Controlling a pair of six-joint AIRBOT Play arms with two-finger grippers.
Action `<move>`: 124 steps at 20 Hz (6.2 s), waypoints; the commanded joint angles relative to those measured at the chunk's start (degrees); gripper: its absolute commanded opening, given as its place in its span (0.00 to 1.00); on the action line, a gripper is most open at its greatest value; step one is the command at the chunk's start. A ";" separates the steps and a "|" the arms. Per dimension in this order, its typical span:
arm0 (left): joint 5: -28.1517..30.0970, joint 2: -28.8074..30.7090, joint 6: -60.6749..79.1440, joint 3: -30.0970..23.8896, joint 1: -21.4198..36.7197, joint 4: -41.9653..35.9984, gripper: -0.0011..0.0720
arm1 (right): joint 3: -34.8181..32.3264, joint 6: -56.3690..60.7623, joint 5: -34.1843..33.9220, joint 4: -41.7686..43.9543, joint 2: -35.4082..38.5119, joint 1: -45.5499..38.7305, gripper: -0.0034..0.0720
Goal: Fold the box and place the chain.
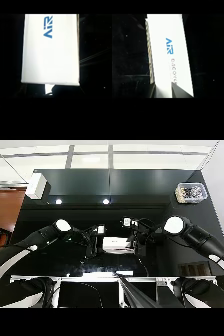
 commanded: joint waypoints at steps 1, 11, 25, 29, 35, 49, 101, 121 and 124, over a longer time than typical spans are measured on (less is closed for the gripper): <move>0.00 -0.02 0.07 0.02 -0.02 0.02 0.49 | -0.09 0.00 -0.59 0.87 0.00 0.04 0.55; 0.00 -0.02 0.04 0.02 -0.02 0.02 0.50 | -0.09 0.02 -0.57 1.38 0.00 0.04 0.55; 0.00 -0.02 0.07 0.02 -0.02 0.02 0.49 | -1.03 0.00 -0.70 1.36 -0.13 0.04 0.47; 0.00 -0.02 0.07 0.02 -0.02 0.02 0.49 | -1.03 -0.02 -1.55 1.33 -0.20 0.04 0.47; 0.00 -0.02 0.07 0.02 -0.02 0.02 0.49 | -1.16 0.02 -2.03 1.29 -0.85 0.07 0.57; 0.00 -0.02 0.07 0.02 -0.02 0.02 0.50 | 0.70 7.67 1.68 0.87 3.61 -1.33 0.56; 0.00 -0.04 0.07 0.02 -0.02 -1.44 0.49 | -4.20 38.27 -12.74 -3.32 4.94 -26.25 0.05; -1.62 13.57 -10.34 3.02 -0.46 8.52 0.99 | -4.24 39.04 -13.86 -4.07 4.94 -26.27 0.05; -0.87 12.44 -14.16 6.91 -3.87 6.97 0.98 | -4.24 39.01 -14.08 -4.00 4.94 -26.27 0.05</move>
